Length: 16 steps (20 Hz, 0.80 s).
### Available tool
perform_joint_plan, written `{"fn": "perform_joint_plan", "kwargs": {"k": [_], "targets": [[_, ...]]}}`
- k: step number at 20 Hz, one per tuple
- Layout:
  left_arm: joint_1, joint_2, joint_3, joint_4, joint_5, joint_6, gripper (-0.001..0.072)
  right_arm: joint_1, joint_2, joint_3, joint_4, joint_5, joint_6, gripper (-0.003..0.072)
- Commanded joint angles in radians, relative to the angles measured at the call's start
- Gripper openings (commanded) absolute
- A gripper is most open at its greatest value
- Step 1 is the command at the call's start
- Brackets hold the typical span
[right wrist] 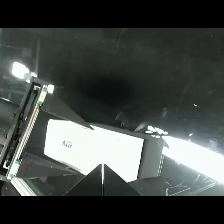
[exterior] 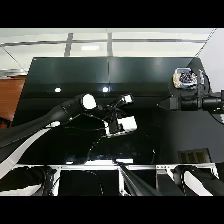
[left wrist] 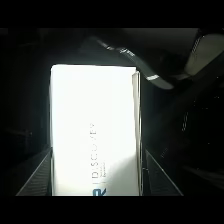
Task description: Fold the box and place the chain.
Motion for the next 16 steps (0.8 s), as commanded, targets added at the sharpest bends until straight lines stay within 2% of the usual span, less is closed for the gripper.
{"fn": "perform_joint_plan", "kwargs": {"k": [1, 8, 12, 14, 15, 16], "targets": [[-0.024, -0.007, 0.001, 0.027, -0.001, 0.001, 0.0719, 0.0, 0.0, 0.001, 0.0, -0.012, 0.0, 0.0014], [-0.041, -0.032, 0.001, 0.041, 0.032, -0.002, 0.0719, 0.0, 0.0, 0.001, -0.003, -0.013, 0.0, 0.0014], [-0.101, -0.054, 0.0, 0.171, 0.107, -0.002, 0.0718, 0.0, 0.0, 0.001, -0.019, -0.027, 0.0, 0.0014], [-0.127, -0.064, 0.001, 0.181, 0.138, -0.002, 0.0713, 0.0, 0.0, 0.0, -0.032, -0.035, 0.0, 0.0014], [-0.133, -0.064, 0.008, 0.188, 0.136, -0.002, 0.0667, 0.0, 0.0, 0.001, -0.037, -0.036, 0.0, 0.0014], [-0.131, -0.062, 0.026, 0.214, 0.114, -0.017, 0.0501, 0.0, 0.0, 0.0, -0.041, -0.036, 0.0, 0.0014]]}}
